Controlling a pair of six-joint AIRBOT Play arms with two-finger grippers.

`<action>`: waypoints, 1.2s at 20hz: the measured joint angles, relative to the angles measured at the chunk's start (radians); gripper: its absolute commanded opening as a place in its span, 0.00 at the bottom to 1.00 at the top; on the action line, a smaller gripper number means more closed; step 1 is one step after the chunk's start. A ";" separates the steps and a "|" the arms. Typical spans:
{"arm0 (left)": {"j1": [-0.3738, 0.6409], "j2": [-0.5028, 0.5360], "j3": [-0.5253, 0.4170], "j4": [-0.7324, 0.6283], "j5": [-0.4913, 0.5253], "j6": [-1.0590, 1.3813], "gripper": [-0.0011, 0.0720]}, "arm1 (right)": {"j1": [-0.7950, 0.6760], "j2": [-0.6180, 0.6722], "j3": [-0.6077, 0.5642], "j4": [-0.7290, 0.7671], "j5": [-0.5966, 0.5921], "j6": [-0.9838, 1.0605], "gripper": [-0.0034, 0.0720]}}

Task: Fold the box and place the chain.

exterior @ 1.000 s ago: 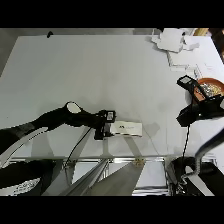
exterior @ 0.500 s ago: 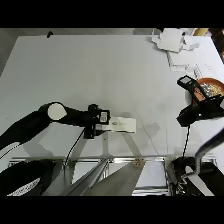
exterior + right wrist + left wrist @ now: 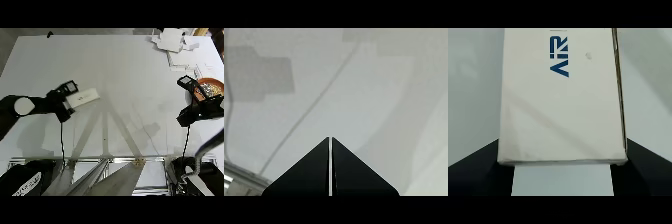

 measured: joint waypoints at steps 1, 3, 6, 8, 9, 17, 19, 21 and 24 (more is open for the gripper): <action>0.067 0.001 0.000 -0.013 -0.003 -0.018 0.44 | 0.000 0.000 0.000 0.000 0.000 0.000 0.07; 0.185 0.001 0.000 -0.030 -0.006 -0.057 0.44 | 0.000 0.000 0.000 0.000 0.000 0.000 0.07; 0.324 -0.010 -0.001 -0.044 -0.002 -0.120 0.50 | 0.000 0.000 0.000 0.000 0.000 0.000 0.07; 0.392 -0.026 -0.010 -0.048 0.001 -0.162 0.60 | 0.000 0.000 0.000 0.000 0.000 0.000 0.07; 0.418 -0.035 -0.020 -0.050 0.003 -0.184 0.85 | 0.000 0.000 0.000 0.000 0.000 0.000 0.07; 0.479 -0.068 -0.075 -0.069 -0.034 -0.347 0.97 | 0.000 0.000 0.000 0.000 0.000 0.000 0.07; 0.474 -0.055 -0.077 -0.077 -0.044 -0.361 0.97 | 0.000 0.000 0.000 0.000 0.000 0.000 0.07; 0.470 -0.029 -0.079 -0.084 -0.051 -0.367 0.97 | 0.000 0.000 0.000 0.000 0.000 0.000 0.07; 0.468 0.020 -0.079 -0.087 -0.055 -0.372 0.97 | 0.000 0.000 0.000 0.000 0.000 0.000 0.07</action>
